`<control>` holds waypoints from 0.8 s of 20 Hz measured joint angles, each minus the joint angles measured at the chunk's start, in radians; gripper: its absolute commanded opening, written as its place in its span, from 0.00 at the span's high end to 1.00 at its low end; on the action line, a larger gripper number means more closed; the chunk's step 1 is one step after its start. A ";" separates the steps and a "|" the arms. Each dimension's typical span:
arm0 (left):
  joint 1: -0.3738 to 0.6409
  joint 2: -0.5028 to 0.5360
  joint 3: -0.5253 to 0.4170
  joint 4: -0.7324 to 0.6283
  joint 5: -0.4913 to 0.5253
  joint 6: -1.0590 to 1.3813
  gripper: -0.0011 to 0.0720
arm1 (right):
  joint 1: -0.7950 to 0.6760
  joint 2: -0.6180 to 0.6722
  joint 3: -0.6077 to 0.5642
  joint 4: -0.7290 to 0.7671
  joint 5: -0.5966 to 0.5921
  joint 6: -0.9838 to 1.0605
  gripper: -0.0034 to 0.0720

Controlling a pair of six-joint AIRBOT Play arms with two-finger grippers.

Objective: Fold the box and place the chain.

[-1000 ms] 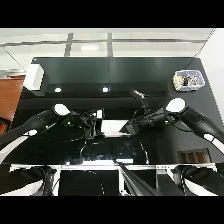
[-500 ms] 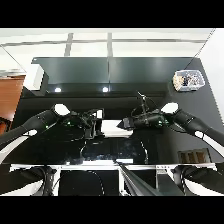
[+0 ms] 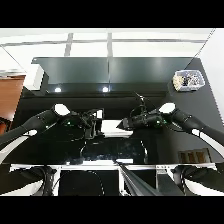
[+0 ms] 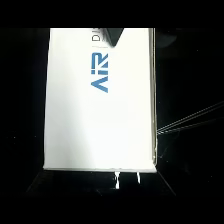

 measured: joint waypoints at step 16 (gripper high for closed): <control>0.013 0.192 0.014 0.108 -0.101 -0.222 0.02 | -0.446 0.398 0.127 -0.164 0.337 0.059 0.94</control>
